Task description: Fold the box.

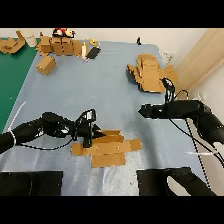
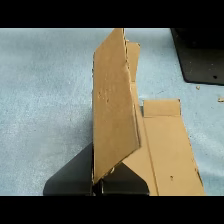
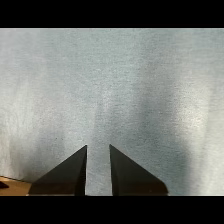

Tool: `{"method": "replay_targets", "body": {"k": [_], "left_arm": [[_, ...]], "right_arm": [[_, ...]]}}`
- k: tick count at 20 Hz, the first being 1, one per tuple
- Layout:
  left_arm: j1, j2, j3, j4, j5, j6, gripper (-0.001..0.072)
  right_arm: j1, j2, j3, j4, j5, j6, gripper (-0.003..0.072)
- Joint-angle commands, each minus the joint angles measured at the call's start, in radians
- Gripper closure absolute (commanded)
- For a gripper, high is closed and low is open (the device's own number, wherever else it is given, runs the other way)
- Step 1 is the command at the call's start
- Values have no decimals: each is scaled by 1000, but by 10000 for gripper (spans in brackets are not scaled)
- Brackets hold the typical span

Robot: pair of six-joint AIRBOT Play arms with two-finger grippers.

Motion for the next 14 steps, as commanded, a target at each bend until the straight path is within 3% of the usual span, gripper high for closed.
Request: {"method": "replay_targets", "body": {"k": [1,3,14], "left_arm": [[0,-1,10,-75,-11,11,697],[0,-1,26,-135,-51,70,697],[0,-58,34,-91,-23,121,697]], "right_arm": [[0,0,1,1,0,-4,472],[0,0,1,1,0,-8,548],[0,0,1,1,0,-8,548]]}}
